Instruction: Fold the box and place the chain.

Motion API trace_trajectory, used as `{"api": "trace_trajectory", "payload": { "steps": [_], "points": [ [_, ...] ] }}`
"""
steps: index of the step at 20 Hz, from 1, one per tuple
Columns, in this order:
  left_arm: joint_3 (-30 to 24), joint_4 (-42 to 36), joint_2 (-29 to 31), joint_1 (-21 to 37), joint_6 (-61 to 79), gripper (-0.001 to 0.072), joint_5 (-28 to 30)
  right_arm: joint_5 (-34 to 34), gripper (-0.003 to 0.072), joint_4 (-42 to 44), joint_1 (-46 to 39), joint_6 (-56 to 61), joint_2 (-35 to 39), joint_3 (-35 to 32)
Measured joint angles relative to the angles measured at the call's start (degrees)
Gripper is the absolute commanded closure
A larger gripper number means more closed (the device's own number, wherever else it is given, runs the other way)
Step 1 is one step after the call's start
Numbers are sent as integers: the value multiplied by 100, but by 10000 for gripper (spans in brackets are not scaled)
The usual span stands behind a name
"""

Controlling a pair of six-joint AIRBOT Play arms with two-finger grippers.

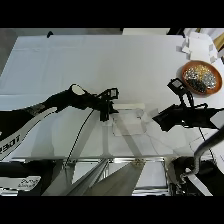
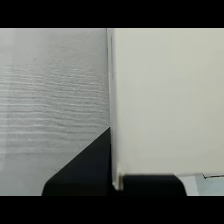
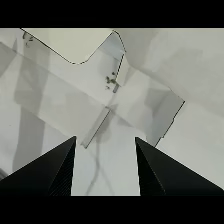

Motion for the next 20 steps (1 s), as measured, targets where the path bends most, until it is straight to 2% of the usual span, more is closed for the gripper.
{"api": "trace_trajectory", "payload": {
  "steps": [20],
  "points": [
    [0, 118, -46, 2, 33, 704, 26, -9, 278, -13, 0, 0, 0, 0]
  ]
}}
